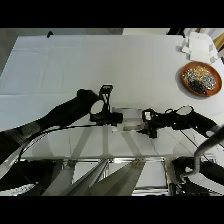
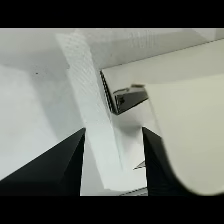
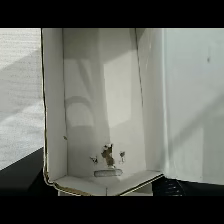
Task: Fold the box and place the chain.
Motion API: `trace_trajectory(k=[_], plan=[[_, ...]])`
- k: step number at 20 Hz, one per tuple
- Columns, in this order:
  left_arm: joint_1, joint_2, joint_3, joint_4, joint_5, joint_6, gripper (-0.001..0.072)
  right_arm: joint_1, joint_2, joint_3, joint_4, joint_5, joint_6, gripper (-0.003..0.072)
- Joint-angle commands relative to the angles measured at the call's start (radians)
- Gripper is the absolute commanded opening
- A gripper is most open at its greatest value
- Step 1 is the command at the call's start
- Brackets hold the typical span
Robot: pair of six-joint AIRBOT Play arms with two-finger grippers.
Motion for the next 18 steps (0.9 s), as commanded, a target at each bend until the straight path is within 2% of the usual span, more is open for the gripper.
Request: trace_trajectory(k=[1,2,5,9,13,16,18], plan=[[-0.007,-0.057,0.124,0.037,-0.164,-0.043,0.0384,0.000,0.000,0.000,0.000,0.001,0.000,0.0434],[-0.006,-0.068,0.158,0.037,-0.180,-0.060,0.0358,0.000,0.000,0.000,0.000,0.001,0.000,0.0434],[-0.006,-0.081,0.204,0.036,-0.170,-0.107,0.0203,0.000,0.000,0.000,0.000,0.001,0.000,0.0434],[-0.023,-0.107,0.204,0.036,-0.185,-0.227,0.0213,0.000,0.000,0.000,0.000,0.001,0.000,0.0434],[-0.032,-0.121,0.203,0.037,-0.241,-0.265,0.0219,0.000,0.000,0.000,0.000,0.001,0.000,0.0434],[-0.039,-0.124,0.203,0.040,-0.254,-0.275,0.0277,0.000,0.000,0.000,0.000,0.001,0.000,0.0434],[-0.047,-0.132,0.203,0.057,-0.250,-0.275,0.0277,0.000,0.000,0.000,0.000,0.001,0.000,0.0434]])
